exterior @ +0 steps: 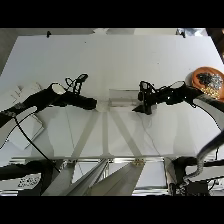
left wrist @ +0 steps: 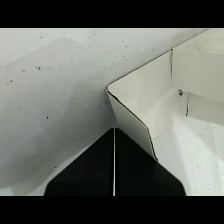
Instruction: Fold the box and place the chain.
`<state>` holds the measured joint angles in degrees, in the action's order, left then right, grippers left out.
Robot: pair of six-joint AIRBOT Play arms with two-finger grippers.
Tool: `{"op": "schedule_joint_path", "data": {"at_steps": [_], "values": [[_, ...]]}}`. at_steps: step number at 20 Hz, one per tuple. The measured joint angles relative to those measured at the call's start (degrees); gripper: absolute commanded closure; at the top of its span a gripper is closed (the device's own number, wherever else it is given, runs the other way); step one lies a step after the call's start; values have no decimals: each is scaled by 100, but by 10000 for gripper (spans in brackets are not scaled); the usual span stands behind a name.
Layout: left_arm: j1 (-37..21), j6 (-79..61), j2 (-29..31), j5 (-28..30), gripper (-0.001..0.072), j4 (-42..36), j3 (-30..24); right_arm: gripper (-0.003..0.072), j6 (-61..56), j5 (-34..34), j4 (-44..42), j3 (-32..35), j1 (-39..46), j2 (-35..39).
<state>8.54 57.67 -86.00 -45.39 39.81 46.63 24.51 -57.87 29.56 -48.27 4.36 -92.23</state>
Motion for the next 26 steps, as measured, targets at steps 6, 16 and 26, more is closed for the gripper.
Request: {"op": "schedule_joint_path", "data": {"at_steps": [6,16,26], "values": [[33,-50,0,-166,702,-267,0,288,0,2,2,0,0,-2],[35,-793,129,-426,410,-1252,0,288,0,2,2,0,0,-2],[35,-1591,186,-494,399,-1895,0,288,0,2,0,0,0,-2]]}}
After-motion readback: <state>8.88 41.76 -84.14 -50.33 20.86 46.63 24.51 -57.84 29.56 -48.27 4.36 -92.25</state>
